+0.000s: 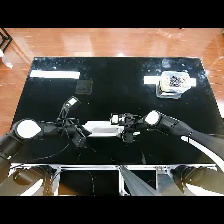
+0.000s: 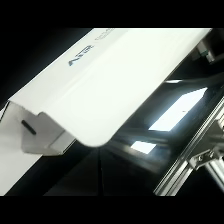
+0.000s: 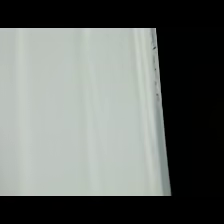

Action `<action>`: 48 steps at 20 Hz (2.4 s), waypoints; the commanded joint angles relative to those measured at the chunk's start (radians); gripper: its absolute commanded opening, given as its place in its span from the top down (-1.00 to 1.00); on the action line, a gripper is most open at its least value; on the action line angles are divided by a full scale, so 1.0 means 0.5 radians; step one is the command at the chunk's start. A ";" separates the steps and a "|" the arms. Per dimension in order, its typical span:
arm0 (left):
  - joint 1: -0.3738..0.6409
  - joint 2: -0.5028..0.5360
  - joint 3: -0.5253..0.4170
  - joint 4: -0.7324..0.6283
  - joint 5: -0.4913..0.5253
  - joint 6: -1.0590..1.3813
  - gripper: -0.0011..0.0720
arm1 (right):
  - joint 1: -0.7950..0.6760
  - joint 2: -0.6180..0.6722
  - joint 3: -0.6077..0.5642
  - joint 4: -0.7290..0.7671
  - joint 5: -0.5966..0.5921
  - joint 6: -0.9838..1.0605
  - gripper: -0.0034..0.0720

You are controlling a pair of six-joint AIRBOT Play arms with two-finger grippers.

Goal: Fold the box and place the chain.

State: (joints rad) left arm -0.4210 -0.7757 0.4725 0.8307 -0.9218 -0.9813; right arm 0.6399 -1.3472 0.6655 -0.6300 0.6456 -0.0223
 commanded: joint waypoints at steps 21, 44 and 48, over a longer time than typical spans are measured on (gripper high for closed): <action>-0.107 -0.472 -0.038 -0.202 1.194 0.304 0.92 | 0.000 0.000 0.002 0.001 0.002 0.001 -0.31; 0.455 -0.244 -0.031 0.177 0.011 2.075 -0.76 | 0.000 -0.001 0.002 -0.006 0.003 0.001 -0.31; 0.340 -0.358 -0.031 0.121 0.076 2.083 -0.76 | 0.000 -0.001 0.002 -0.006 0.002 0.000 -0.31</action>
State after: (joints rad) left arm -0.2173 -0.9108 0.4576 0.9241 -0.9085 0.0051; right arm 0.6399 -1.3476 0.6655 -0.6327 0.6468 -0.0223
